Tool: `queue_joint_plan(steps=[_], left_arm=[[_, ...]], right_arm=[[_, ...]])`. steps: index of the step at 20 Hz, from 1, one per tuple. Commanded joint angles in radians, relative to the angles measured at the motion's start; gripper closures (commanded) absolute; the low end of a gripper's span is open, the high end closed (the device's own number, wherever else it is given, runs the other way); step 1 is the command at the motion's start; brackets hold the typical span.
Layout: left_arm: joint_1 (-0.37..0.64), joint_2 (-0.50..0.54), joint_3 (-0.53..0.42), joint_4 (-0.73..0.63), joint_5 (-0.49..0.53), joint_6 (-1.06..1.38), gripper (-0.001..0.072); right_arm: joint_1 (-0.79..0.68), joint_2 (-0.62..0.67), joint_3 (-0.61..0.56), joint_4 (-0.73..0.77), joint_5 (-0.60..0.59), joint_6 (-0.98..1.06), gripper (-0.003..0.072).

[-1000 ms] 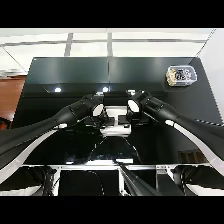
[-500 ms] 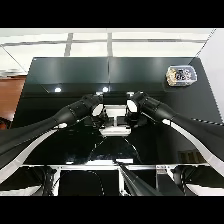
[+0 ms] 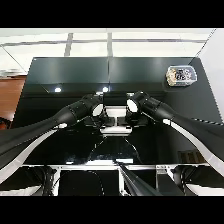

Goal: Fold the box and place the chain.

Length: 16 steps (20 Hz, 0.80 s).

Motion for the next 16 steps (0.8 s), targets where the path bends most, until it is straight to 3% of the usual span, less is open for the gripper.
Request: queue_joint_plan(steps=[1, 2, 3, 4, 7, 10, 13, 15, 16], left_arm=[[0.001, 0.000, 0.001, 0.003, -0.005, 0.003, 0.0683], [0.001, 0.000, 0.001, 0.003, -0.004, 0.003, 0.0683], [0.001, 0.000, 0.001, 0.002, -0.004, 0.003, 0.0683], [0.001, 0.000, 0.001, 0.003, -0.005, 0.003, 0.0683], [0.001, 0.000, 0.001, 0.003, -0.005, 0.003, 0.0683], [0.001, 0.000, 0.001, 0.009, -0.001, 0.003, 0.0683], [0.001, 0.000, 0.001, 0.029, 0.000, 0.003, 0.0683], [0.001, 0.000, 0.001, 0.028, 0.000, 0.003, 0.0683], [0.001, 0.000, 0.001, 0.028, 0.000, 0.003, 0.0683]], right_arm=[[0.000, 0.000, 0.001, -0.002, -0.002, -0.009, 0.0675], [0.000, 0.001, 0.001, -0.002, -0.002, -0.009, 0.0632], [0.000, 0.003, 0.001, -0.003, -0.003, -0.009, 0.0402], [0.000, 0.010, 0.001, -0.009, -0.003, -0.011, 0.0299], [0.000, 0.090, 0.013, -0.055, 0.010, -0.114, 0.0299], [0.000, 0.281, 0.026, -0.127, 0.086, -0.221, 0.0298], [-0.016, 0.468, 0.025, -0.462, 0.111, -0.223, 0.0298], [-0.079, 0.502, 0.025, -0.735, 0.117, -0.215, 0.0298], [-0.139, 0.496, 0.023, -0.771, 0.089, -0.215, 0.0299]])
